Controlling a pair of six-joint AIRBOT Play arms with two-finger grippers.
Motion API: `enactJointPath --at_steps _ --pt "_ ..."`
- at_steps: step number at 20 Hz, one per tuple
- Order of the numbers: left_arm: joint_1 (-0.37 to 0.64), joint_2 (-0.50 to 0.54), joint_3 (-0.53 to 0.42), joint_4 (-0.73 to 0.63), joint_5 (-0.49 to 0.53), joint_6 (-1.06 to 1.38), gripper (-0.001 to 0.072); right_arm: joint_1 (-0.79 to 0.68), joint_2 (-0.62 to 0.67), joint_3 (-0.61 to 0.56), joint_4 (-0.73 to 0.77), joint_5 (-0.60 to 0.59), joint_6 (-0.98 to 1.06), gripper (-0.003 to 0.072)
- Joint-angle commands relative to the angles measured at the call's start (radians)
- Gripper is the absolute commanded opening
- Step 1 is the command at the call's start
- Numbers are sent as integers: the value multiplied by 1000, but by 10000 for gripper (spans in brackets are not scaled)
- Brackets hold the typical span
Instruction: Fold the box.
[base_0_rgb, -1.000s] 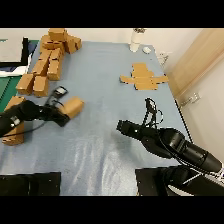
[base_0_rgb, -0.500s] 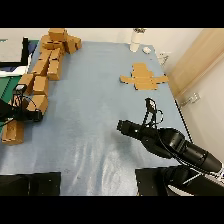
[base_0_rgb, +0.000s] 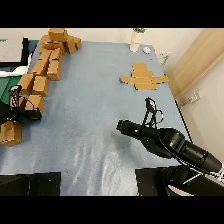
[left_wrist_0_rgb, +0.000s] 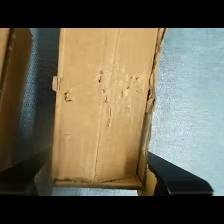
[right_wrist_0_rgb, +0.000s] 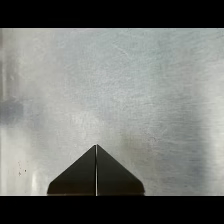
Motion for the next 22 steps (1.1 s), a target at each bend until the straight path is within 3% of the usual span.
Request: enactJointPath --at_steps 1,10,14,15,17,18,22 --pt "2 0 47 -2 -103 0 705 0 0 0 0 1 0 4" --pt "1 5 349 32 -506 -49 705 0 0 0 0 0 -5 5" --pt "-58 22 490 -14 -583 -64 704 -1 -24 17 0 -1 -48 5" --pt "-94 21 507 -32 -586 -64 676 -7 -47 35 -2 -3 -61 5" --pt "-196 18 515 -74 -579 -63 167 -39 -117 92 9 -7 -140 5" --pt "-259 11 515 -75 -571 -63 25 -57 -160 131 9 -19 -169 5" --pt "-505 -49 515 -76 -523 -97 12 -125 -363 354 47 -183 -369 5"
